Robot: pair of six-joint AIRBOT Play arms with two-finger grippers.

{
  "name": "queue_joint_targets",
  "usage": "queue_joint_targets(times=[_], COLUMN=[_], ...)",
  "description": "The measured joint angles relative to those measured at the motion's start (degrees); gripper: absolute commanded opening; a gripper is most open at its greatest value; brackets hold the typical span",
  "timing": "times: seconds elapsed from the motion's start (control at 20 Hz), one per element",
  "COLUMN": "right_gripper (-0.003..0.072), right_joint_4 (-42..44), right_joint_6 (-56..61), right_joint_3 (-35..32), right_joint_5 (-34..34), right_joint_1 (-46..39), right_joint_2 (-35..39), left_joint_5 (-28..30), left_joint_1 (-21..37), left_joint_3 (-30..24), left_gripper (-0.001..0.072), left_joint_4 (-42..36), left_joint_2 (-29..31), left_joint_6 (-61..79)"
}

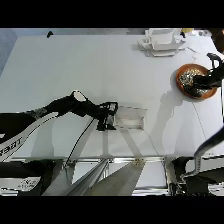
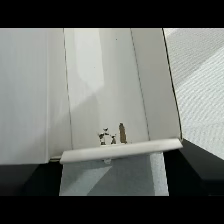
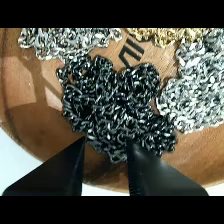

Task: Fold the box and place the chain.

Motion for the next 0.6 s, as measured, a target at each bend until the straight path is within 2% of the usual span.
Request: queue_joint_targets(times=[0.55,0.6], right_gripper=[0.0216,0.0197], right_joint_4=[0.2,0.2], right_joint_6=[-1.5,-1.6], right_joint_3=[0.0,0.0], right_joint_5=[-2.2,-2.1], right_joint_1=[0.0,0.0], right_joint_2=[-0.8,-1.1], left_joint_5=[0.0,0.0], left_joint_1=[0.0,0.0], left_joint_3=[0.0,0.0], left_gripper=[0.0083,0.0083], left_joint_4=[0.0,0.0], left_joint_2=[0.0,0.0], left_joint_6=[0.0,0.0])
